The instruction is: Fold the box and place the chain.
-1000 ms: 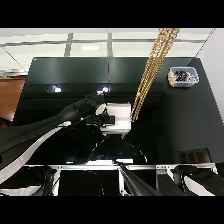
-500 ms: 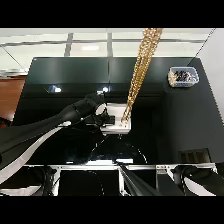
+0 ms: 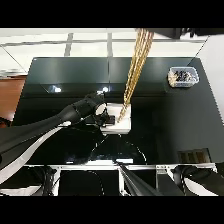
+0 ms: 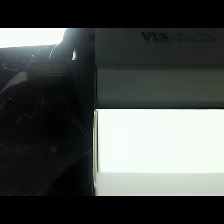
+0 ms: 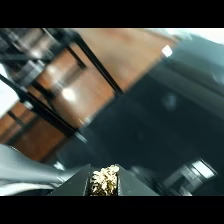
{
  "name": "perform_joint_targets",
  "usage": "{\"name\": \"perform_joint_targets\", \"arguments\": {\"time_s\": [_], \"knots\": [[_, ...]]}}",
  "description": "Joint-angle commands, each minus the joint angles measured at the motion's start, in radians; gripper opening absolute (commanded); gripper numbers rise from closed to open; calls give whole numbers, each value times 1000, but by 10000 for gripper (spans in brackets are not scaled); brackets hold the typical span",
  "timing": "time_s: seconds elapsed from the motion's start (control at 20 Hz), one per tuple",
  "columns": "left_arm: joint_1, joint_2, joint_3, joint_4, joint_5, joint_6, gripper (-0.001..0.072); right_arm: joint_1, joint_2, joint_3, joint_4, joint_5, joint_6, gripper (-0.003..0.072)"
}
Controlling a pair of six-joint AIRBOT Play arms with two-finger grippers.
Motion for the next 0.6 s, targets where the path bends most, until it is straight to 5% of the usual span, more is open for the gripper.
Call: {"name": "perform_joint_targets", "arguments": {"time_s": [0.0, 0.55], "knots": [[1, 0, 0, 0, 0, 0, 28, 1, -3, -33, -116, 103, 19, 15], [1, 0, 0, 0, 0, 0, 28, 35, 84, -562, -1, -92, -21, 15]]}}
